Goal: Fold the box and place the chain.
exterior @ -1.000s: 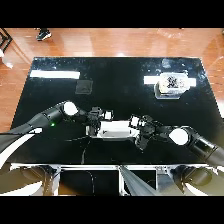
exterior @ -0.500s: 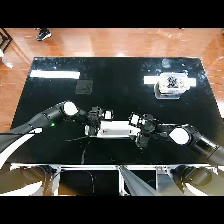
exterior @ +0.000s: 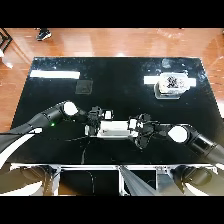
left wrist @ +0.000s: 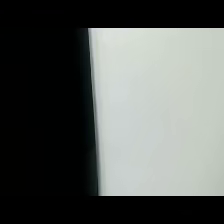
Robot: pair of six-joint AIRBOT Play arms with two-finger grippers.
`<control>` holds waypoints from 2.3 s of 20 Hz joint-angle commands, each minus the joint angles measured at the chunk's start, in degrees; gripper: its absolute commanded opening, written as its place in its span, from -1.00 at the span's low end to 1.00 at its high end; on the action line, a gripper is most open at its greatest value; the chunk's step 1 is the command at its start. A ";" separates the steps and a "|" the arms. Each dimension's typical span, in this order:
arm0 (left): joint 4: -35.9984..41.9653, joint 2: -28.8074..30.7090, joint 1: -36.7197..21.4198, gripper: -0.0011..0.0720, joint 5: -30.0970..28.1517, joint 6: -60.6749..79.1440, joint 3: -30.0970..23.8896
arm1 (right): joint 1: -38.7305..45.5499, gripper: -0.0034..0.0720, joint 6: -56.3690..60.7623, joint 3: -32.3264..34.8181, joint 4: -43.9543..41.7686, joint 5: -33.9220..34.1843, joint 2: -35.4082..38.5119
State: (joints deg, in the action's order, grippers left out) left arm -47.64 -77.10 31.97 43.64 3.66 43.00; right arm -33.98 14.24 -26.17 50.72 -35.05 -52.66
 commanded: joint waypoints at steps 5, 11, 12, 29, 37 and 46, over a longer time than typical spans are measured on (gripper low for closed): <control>0.09 -0.02 0.02 -0.91 0.02 -1.09 0.02 | 0.44 0.96 -11.28 -0.94 -6.34 -3.58 -7.56; -0.17 0.00 0.02 -0.91 3.63 -4.44 0.02 | 2.49 0.96 -14.08 -0.94 -9.70 -3.45 -10.36; -0.17 0.00 0.04 -0.91 3.72 -5.29 0.02 | 2.47 0.96 -14.08 -0.94 -9.81 -3.58 -10.36; -0.33 0.00 0.02 -0.91 3.82 -7.08 0.00 | 2.54 0.96 -17.07 -0.42 -12.96 -3.56 -14.01; -0.33 -0.02 0.02 -0.91 3.82 -7.10 0.00 | 4.57 0.96 -17.07 -0.07 -12.85 -3.50 -14.01; -0.33 -0.04 0.02 -0.91 3.91 -7.08 0.00 | 4.59 0.96 -17.07 -0.07 -13.18 -4.42 -14.01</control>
State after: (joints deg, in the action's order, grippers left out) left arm -47.94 -77.10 31.97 47.53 -3.46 43.00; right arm -29.41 -2.85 -26.28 37.63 -38.74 -66.65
